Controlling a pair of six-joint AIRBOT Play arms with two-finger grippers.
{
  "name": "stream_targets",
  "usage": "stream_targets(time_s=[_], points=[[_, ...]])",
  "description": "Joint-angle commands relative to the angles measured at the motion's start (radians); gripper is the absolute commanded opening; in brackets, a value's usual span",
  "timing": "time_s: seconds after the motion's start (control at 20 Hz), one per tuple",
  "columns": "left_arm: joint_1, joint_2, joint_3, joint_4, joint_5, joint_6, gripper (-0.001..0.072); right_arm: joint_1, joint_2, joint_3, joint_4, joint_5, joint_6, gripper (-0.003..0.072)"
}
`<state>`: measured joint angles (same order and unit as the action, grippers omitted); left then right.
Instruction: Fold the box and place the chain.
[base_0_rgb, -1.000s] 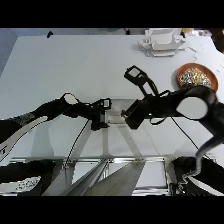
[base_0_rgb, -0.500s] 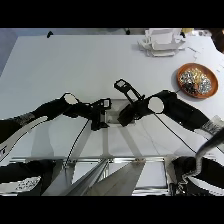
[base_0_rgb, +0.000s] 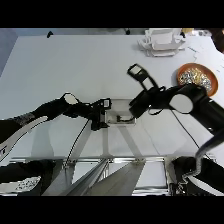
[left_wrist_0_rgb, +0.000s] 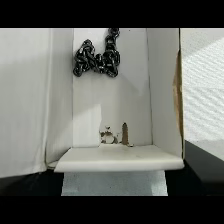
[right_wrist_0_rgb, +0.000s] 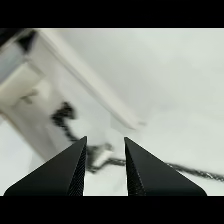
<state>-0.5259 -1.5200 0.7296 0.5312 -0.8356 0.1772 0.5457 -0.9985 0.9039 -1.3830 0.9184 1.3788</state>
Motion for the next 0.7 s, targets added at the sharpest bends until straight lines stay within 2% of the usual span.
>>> stream_targets(time_s=[0.0,0.15,0.25,0.45,0.65], points=[[0.0,0.0,0.0,0.001,0.009,0.0,0.0179,-0.161,0.021,0.006,-0.072,0.076,0.125,0.0235],[0.0,0.001,0.0,0.0,0.009,0.0,0.0179,-0.254,-0.071,-0.008,-0.072,0.124,0.144,0.0244],[0.0,0.001,0.0,0.0,0.009,0.0,0.0179,-0.262,-0.147,-0.018,-0.072,0.126,0.146,0.0359],[0.0,0.001,0.0,0.0,0.009,0.0,0.0179,-0.262,-0.306,-0.02,-0.08,0.113,0.166,0.0363],[0.0,0.001,0.0,0.0,0.01,0.0,0.0179,-0.262,-0.396,-0.021,-0.082,0.101,0.166,0.0363]])
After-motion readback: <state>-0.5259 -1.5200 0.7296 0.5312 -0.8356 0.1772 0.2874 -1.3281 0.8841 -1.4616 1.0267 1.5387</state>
